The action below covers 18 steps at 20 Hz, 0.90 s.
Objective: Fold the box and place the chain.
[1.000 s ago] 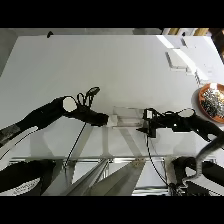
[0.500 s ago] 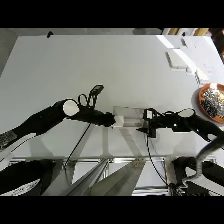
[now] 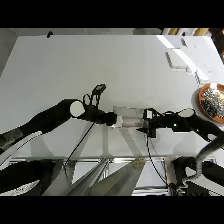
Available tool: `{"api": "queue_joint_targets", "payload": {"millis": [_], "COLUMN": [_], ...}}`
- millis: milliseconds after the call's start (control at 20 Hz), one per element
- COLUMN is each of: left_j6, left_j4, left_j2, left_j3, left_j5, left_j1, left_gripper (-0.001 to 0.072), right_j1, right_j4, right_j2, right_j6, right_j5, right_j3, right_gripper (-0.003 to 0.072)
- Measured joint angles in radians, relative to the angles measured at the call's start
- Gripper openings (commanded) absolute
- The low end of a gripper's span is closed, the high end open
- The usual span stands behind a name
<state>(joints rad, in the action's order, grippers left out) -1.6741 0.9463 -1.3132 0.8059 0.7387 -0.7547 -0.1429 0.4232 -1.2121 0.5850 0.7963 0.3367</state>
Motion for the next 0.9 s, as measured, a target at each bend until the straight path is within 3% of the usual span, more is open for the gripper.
{"api": "queue_joint_targets", "payload": {"millis": [450,900], "left_j6": [-0.245,-0.474], "left_j4": [0.216,0.399], "left_j2": [-0.119,-0.250], "left_j3": [0.186,0.360], "left_j5": [0.100,0.283], "left_j1": [-0.083,-0.150], "left_gripper": [0.0336,0.0334], "right_j1": [0.001,0.001], "right_j4": [-0.002,-0.001], "right_j2": [0.000,0.000], "right_j6": [-0.002,-0.001], "right_j5": [-0.002,-0.001], "right_j3": [0.000,0.000], "right_gripper": [0.0340,0.0340]}}
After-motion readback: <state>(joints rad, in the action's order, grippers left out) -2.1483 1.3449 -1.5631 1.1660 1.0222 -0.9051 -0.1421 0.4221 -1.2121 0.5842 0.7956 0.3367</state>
